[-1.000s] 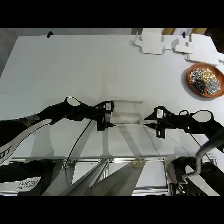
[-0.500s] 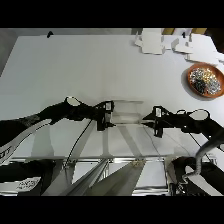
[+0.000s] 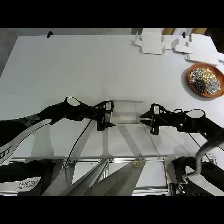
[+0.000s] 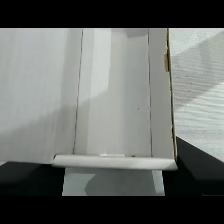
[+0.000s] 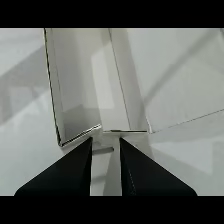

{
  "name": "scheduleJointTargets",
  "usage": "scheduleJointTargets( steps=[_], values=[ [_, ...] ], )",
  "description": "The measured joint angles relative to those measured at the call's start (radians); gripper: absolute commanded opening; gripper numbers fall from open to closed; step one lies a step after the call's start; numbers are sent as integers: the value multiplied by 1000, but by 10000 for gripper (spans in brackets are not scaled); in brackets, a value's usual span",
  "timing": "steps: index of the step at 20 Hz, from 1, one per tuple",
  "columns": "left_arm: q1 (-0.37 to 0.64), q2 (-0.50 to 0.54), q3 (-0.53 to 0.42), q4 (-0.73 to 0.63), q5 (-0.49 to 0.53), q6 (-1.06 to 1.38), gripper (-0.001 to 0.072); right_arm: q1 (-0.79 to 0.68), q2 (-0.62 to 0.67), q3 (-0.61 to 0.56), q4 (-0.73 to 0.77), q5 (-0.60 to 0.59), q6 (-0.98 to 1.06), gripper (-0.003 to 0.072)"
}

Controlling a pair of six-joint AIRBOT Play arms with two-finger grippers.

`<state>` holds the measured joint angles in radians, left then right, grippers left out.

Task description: Fold the box and place the chain.

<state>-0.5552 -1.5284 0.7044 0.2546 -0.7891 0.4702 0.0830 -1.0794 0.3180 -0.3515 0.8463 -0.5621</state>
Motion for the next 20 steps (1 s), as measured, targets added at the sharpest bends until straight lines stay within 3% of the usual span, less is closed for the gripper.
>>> scheduleJointTargets(
  steps=[4, 9, 11, 12, 15, 16, 20],
  values=[
    [0, 0, 0, 1, 0, 2, 319, 39, -29, 0, 31, -7, -21, 215],
    [0, 0, 0, 1, 0, 2, 319, 56, -42, 1, 50, -26, -26, 488],
    [0, 0, 0, 0, 0, 2, 319, 53, -43, 0, 51, -34, -13, 488],
    [0, 0, 0, 0, 0, 1, 319, 47, -42, 0, 45, -38, 3, 457],
    [0, 0, 0, -1, 0, -1, 319, 12, -9, 0, -38, -55, 113, 81],
    [0, 0, 0, 0, 0, -1, 319, -3, 15, 0, -88, -48, 170, 25],
    [0, 0, 0, 0, 0, 0, 319, -75, 159, -1, -245, -31, 412, 24]
  ],
)
